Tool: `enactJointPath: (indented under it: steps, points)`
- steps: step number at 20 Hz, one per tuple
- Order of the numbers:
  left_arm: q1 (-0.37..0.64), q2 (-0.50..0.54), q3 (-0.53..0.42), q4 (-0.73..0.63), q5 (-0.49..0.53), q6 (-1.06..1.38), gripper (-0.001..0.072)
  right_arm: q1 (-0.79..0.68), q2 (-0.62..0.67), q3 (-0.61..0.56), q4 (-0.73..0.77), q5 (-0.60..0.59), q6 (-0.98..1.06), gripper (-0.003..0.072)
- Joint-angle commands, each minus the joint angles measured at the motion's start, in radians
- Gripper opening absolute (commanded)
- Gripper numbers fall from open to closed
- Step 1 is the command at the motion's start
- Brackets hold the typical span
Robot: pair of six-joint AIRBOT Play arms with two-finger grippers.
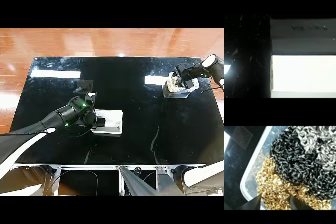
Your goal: Fold the box and place the chain.
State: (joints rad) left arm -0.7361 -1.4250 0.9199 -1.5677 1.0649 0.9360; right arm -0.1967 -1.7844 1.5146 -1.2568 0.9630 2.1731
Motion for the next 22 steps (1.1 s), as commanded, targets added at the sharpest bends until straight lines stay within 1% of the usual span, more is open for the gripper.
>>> enactJointPath:
  steps: [1, 6, 7, 8, 9, 11, 15, 19, 22]
  points:
    - [0.001, 0.000, 0.000, 0.000, 0.000, 0.001, 0.0020, 0.000, -0.004, 0.001, 0.003, -0.010, -0.009, 0.0419]
    - [0.001, 0.000, 0.000, 0.000, 0.000, 0.004, 0.0020, 0.005, -0.022, 0.001, 0.035, -0.023, -0.063, 0.0417]
    - [0.001, 0.000, 0.000, 0.001, 0.000, 0.004, 0.0020, 0.008, -0.022, 0.001, 0.035, -0.025, -0.066, 0.0406]
    - [0.001, 0.000, 0.000, 0.001, 0.000, 0.004, 0.0020, 0.007, -0.021, 0.001, 0.046, -0.024, -0.088, 0.0146]
    - [0.001, 0.000, 0.000, 0.000, 0.000, 0.004, 0.0020, 0.007, -0.019, 0.003, 0.064, -0.024, -0.124, 0.0031]
    - [0.001, 0.000, 0.000, 0.001, 0.000, 0.004, 0.0020, 0.004, -0.013, 0.021, 0.075, -0.003, -0.164, 0.0031]
    - [0.001, 0.000, 0.000, 0.006, 0.000, 0.007, 0.0020, -0.008, 0.034, 0.090, 0.073, 0.089, -0.235, 0.0032]
    - [0.001, 0.000, 0.000, 0.008, -0.001, 0.006, 0.0020, -0.013, 0.173, 0.137, 0.071, 0.092, -0.309, 0.0031]
    - [0.001, 0.000, 0.000, 0.008, -0.003, 0.006, 0.0020, -0.013, 0.311, 0.173, 0.071, 0.090, -0.398, 0.0032]
